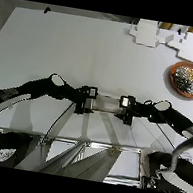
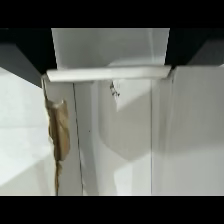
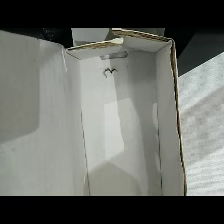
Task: Fold the box and place the chain.
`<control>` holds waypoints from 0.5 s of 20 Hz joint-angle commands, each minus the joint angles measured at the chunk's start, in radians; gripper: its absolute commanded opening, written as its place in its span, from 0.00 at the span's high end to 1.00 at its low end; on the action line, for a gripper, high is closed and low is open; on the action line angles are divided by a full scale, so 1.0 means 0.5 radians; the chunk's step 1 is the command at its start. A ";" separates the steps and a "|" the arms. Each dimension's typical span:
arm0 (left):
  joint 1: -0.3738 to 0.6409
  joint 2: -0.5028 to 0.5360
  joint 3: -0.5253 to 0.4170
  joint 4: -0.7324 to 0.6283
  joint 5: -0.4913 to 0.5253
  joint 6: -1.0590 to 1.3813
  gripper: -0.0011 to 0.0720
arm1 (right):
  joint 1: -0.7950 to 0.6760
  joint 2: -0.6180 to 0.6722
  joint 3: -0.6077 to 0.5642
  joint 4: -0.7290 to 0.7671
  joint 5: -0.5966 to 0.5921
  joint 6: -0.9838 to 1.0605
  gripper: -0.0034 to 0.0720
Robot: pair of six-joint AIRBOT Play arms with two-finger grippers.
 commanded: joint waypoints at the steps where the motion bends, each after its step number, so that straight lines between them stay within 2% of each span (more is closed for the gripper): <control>1: -0.027 -0.056 -0.002 -0.086 0.061 0.039 0.04 | 0.001 0.002 0.000 0.001 0.001 0.000 0.56; 2: -0.034 -0.071 -0.002 -0.085 0.087 0.038 0.04 | 0.001 0.002 0.000 0.001 0.001 0.000 0.56; 3: -0.034 -0.081 -0.002 -0.085 0.087 0.038 0.09 | 0.001 0.002 0.000 0.001 0.001 0.000 0.56; 4: -0.033 -0.082 -0.001 -0.085 0.085 0.038 0.30 | 0.001 0.002 0.000 0.000 0.001 0.000 0.56; 6: -0.033 -0.082 -0.001 -0.082 0.076 0.038 0.65 | 0.001 0.002 0.000 0.001 0.001 0.001 0.56; 7: -0.033 -0.082 -0.001 -0.082 0.074 0.038 0.79 | 0.001 0.002 0.000 0.001 0.000 0.000 0.56; 10: -0.032 -0.082 -0.001 -0.082 0.072 0.031 0.80 | 0.001 0.002 0.000 0.001 0.000 0.000 0.56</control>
